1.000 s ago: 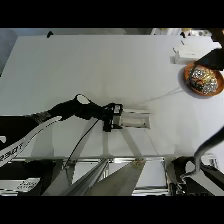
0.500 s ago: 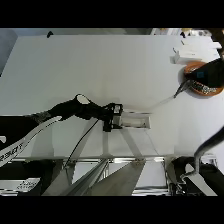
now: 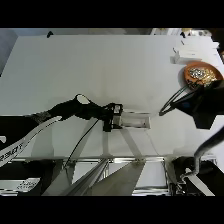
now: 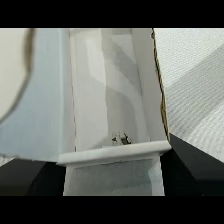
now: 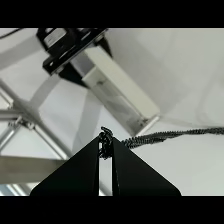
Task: Fold the box and place the chain.
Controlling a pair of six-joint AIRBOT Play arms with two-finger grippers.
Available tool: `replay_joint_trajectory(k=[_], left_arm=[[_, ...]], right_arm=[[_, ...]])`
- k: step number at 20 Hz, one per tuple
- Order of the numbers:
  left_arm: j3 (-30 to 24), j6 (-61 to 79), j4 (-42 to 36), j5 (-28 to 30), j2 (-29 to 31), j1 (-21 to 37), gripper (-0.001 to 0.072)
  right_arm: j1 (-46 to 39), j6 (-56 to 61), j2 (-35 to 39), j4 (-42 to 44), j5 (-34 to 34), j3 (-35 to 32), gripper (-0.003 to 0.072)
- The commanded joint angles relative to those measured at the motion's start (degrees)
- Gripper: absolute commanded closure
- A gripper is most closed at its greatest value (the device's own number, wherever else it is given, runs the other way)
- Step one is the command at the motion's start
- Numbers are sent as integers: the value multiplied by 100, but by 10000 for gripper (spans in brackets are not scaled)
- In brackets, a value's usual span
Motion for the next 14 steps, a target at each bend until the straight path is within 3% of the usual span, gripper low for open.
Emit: replay_joint_trajectory(k=[1,10,14], left_arm=[[2,0,2,-13,2,4,525],[2,0,2,-15,2,4,525],[2,2,2,-31,2,4,525]], right_arm=[[634,15,76,-87,-249,-503,665],[940,-610,59,13,-2282,-2612,665],[942,-1167,50,505,-3132,-3335,664]])
